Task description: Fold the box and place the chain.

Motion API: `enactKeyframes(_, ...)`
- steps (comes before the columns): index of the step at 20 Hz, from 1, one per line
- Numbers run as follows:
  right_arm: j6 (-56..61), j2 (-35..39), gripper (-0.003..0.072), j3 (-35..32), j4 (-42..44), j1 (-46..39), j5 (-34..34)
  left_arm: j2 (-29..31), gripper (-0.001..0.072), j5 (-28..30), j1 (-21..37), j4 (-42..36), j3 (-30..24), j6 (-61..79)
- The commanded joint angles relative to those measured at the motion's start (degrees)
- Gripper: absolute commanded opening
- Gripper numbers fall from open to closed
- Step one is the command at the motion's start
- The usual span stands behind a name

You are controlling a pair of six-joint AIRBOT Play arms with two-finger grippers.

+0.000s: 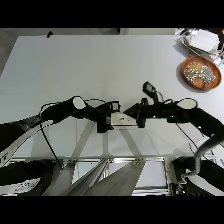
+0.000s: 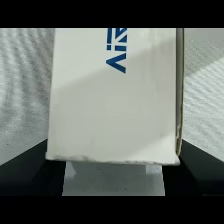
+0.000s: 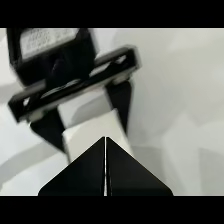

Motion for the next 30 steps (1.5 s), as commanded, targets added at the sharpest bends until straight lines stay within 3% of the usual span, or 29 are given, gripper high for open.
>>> enactKeyframes(1,19.2,7.7,0.0016,3.1,-14.5,-6.6,2.6,0.0,0.0316,0.1,0.0,0.2,0.0,0.1)
enactKeyframes(6,50.9,13.3,0.0016,4.4,-47.3,-17.9,7.4,0.0,0.0316,0.1,0.0,0.2,0.0,0.1)
enactKeyframes(9,65.7,13.3,0.0016,4.4,-59.0,-20.9,9.7,0.0,0.0316,0.1,0.0,0.2,0.0,0.1)
enactKeyframes(11,70.9,13.1,0.0016,4.4,-63.7,-21.0,15.5,0.0,0.0316,0.1,0.0,0.2,0.0,0.1)
enactKeyframes(14,74.6,12.0,0.0030,4.4,-65.8,-21.0,25.9,0.0,0.0316,0.0,0.0,0.2,0.0,0.1)
enactKeyframes(17,74.6,12.1,0.0396,4.4,-65.2,-21.0,28.9,0.0,0.0316,0.1,0.0,0.2,0.0,0.1)
enactKeyframes(26,74.6,12.1,0.0415,4.4,-65.2,-21.0,29.5,0.0,0.0310,-0.4,0.0,0.2,0.0,0.1)
enactKeyframes(27,74.5,12.1,0.0415,4.4,-65.2,-21.0,29.5,0.0,0.0204,-0.2,0.0,0.2,0.1,0.1)
enactKeyframes(28,74.5,12.1,0.0415,4.4,-65.2,-21.0,29.5,0.3,-0.0006,-0.1,0.1,0.2,0.1,0.2)
enactKeyframes(30,74.6,12.1,0.0415,4.4,-65.2,-21.0,29.4,1.4,0.0004,0.8,0.1,0.3,0.1,0.2)
